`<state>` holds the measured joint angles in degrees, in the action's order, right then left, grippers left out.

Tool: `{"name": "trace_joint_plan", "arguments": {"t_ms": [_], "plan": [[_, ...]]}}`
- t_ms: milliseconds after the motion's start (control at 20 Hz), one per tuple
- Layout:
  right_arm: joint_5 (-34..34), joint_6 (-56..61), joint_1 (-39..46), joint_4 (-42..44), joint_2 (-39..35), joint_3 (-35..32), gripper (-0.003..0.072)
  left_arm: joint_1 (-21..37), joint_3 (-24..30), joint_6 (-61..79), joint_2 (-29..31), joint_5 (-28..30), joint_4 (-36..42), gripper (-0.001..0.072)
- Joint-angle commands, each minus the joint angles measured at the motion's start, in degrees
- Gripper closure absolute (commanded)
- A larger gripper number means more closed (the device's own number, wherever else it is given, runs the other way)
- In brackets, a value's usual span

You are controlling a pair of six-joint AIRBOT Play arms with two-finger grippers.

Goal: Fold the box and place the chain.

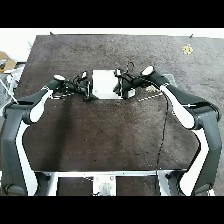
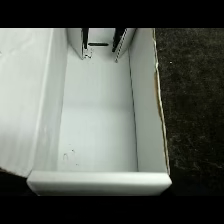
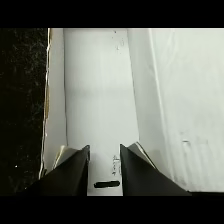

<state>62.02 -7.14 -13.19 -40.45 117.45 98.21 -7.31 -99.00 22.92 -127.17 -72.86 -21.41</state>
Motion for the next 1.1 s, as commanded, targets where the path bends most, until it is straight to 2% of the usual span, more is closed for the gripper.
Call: {"name": "trace_joint_plan", "arguments": {"t_ms": [0,50,100,200,250,300,350,400,450,500,650,700,750,1050], "plan": [[0.1,-0.2,-0.1,0.2,0.3,0.0,0.0269,0.0,0.0,0.0,0.0,0.0,0.0,0.0366],[0.1,-0.2,-0.1,0.2,0.3,0.0,0.0137,0.0,0.0,0.0,0.0,0.0,0.0,0.0366],[0.1,-0.2,-0.1,0.2,0.3,0.0,0.0137,0.0,0.0,0.0,0.0,0.0,0.0,0.0366],[0.1,-0.2,0.0,0.1,0.2,0.0,0.0019,0.0,0.0,0.0,0.0,0.0,0.0,0.0366],[0.1,-0.2,0.0,-0.2,0.2,0.0,0.002,0.0,0.0,0.0,0.0,0.0,0.0,0.0366],[0.1,-0.2,0.0,-0.5,0.2,0.0,0.0042,0.0,0.0,0.0,0.0,0.0,0.0,0.0366],[0.1,-0.2,0.0,-1.0,0.2,0.0,0.0135,0.0,0.0,0.0,0.0,0.0,0.0,0.0366],[0.1,-0.1,0.0,-1.8,0.2,0.0,0.014,0.0,0.0,0.0,0.0,0.0,0.0,0.0366],[0.4,1.1,0.1,-2.9,-0.1,0.1,0.0288,0.0,0.0,0.0,0.0,0.0,0.0,0.0366],[1.2,3.2,0.2,-4.7,-0.5,0.3,0.0368,0.0,0.0,0.0,0.0,0.0,0.0,0.0366],[5.7,16.3,0.4,-13.9,-2.4,2.5,0.0374,0.0,0.0,0.0,0.0,0.0,0.0,0.0366],[6.6,20.8,0.5,-16.9,-3.6,2.8,0.0585,0.0,0.0,0.0,0.0,0.0,0.0,0.0366],[7.0,25.7,0.8,-19.6,-5.1,3.1,0.0668,0.0,0.0,0.0,0.0,0.0,0.0,0.0366],[9.4,57.1,7.7,-21.4,-13.6,3.0,0.0667,0.0,0.0,0.0,0.0,0.0,0.0,0.0366]]}}
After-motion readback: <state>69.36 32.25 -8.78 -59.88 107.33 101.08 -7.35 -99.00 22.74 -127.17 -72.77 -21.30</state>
